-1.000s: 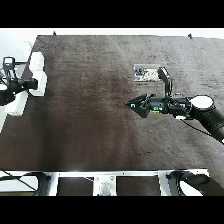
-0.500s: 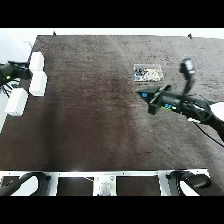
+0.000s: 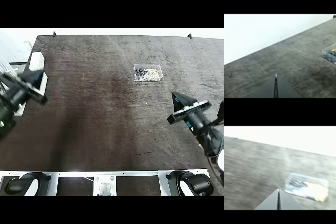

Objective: Fold the box and place the chain.

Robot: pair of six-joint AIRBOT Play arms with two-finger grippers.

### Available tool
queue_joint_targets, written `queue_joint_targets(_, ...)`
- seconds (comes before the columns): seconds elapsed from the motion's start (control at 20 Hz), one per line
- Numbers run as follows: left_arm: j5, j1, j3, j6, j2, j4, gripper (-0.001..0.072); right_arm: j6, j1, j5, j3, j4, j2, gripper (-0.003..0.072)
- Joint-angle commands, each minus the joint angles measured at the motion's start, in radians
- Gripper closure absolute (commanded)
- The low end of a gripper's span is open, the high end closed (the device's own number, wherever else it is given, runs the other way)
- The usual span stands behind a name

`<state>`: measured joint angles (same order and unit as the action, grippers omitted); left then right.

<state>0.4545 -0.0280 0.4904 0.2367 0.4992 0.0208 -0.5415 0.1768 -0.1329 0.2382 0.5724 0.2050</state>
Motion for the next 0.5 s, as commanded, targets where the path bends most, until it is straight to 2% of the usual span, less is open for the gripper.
queue_joint_targets(0.0, -0.124, 0.100, -0.204, 0.050, -0.164, 0.050, 0.0695, -0.001, 0.000, 0.134, -0.180, 0.023, -0.123, 0.0677)
queue_joint_targets(0.2, -0.120, 0.102, -0.333, -0.005, -0.185, 0.074, 0.0690, -0.001, 0.001, 0.134, -0.252, 0.023, -0.133, 0.0676)
queue_joint_targets(0.45, -0.113, 0.102, -0.342, -0.079, -0.185, 0.073, 0.0689, -0.001, 0.001, 0.134, -0.263, 0.023, -0.133, 0.0676)
